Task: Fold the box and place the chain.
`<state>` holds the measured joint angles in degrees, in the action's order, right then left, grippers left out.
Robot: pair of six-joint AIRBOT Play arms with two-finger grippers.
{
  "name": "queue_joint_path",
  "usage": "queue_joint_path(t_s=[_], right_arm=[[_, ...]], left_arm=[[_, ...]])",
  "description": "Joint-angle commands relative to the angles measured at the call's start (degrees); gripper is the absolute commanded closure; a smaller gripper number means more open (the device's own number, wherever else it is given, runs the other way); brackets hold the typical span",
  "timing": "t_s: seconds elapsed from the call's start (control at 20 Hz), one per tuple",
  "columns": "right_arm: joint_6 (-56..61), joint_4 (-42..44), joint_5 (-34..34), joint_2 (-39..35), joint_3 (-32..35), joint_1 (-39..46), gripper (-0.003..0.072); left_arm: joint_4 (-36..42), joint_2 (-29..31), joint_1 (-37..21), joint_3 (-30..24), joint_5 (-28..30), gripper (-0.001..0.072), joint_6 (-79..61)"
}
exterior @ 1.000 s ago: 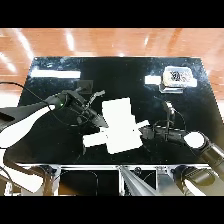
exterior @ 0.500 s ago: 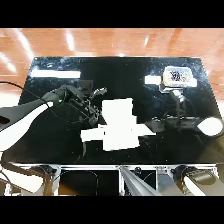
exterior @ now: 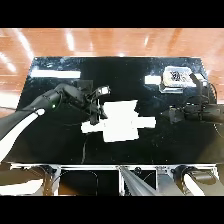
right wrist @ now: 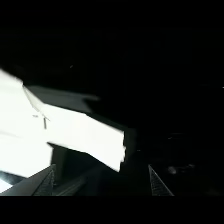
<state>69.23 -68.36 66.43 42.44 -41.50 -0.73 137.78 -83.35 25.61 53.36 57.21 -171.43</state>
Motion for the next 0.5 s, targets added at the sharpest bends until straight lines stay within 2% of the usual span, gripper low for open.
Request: queue_joint_path(t_s=[0.0,0.2,0.45], right_arm=[[-0.3,-3.6,-1.1,0.0,-0.7,0.4,-0.0022],[-0.3,-6.8,-1.1,0.0,-0.7,0.4,-0.0022],[-0.3,-7.3,-1.1,0.0,-0.7,0.4,-0.0022]], left_arm=[[-4.4,5.6,4.4,-7.3,-12.3,0.0689,-0.5],[-6.4,7.1,8.2,-9.2,-15.8,0.0686,-0.4],[-6.5,7.1,8.4,-9.2,-15.6,0.0685,0.7]])
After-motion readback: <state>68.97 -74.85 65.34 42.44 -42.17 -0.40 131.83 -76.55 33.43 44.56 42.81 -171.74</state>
